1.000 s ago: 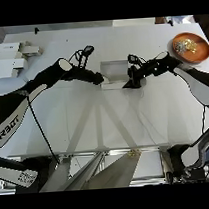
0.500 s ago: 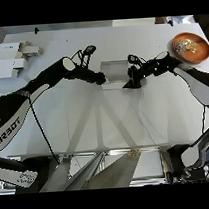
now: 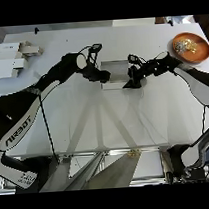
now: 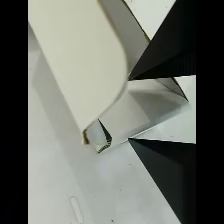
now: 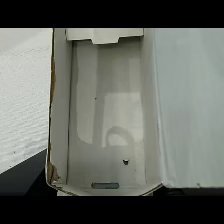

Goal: Fold the box and place the chain.

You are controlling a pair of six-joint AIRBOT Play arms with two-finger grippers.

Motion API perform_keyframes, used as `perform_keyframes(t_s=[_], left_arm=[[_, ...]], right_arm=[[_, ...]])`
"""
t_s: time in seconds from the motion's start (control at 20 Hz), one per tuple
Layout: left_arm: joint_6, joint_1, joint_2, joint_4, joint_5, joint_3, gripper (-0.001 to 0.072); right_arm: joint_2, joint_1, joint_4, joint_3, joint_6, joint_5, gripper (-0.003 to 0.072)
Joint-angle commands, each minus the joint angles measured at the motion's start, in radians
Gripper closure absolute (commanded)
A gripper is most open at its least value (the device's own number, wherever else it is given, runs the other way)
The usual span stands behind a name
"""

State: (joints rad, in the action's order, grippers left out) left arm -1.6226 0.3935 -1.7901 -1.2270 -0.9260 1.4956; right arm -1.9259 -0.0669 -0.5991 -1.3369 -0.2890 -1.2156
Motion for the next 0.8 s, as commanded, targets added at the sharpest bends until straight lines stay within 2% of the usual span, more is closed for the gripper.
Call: perform_keyframes(t_s=[0.0, 0.15, 0.25, 0.75], left_arm=[[-0.173, 0.033, -0.031, -0.129, -0.087, 0.05, 0.0316], [-0.256, 0.044, -0.05, -0.143, -0.126, 0.076, 0.0317], [-0.302, 0.052, -0.054, -0.175, -0.126, 0.076, 0.038], [-0.445, 0.053, -0.075, -0.191, -0.172, 0.107, 0.0394]], right_arm=[[0.0, 0.0, 0.001, 0.0, 0.0, -0.001, 0.019], [0.0, 0.0, 0.001, 0.0, 0.0, 0.0, 0.019], [0.0, 0.0, 0.001, 0.0, 0.0, -0.001, 0.019], [0.0, 0.0, 0.001, 0.0, 0.0, -0.001, 0.019]])
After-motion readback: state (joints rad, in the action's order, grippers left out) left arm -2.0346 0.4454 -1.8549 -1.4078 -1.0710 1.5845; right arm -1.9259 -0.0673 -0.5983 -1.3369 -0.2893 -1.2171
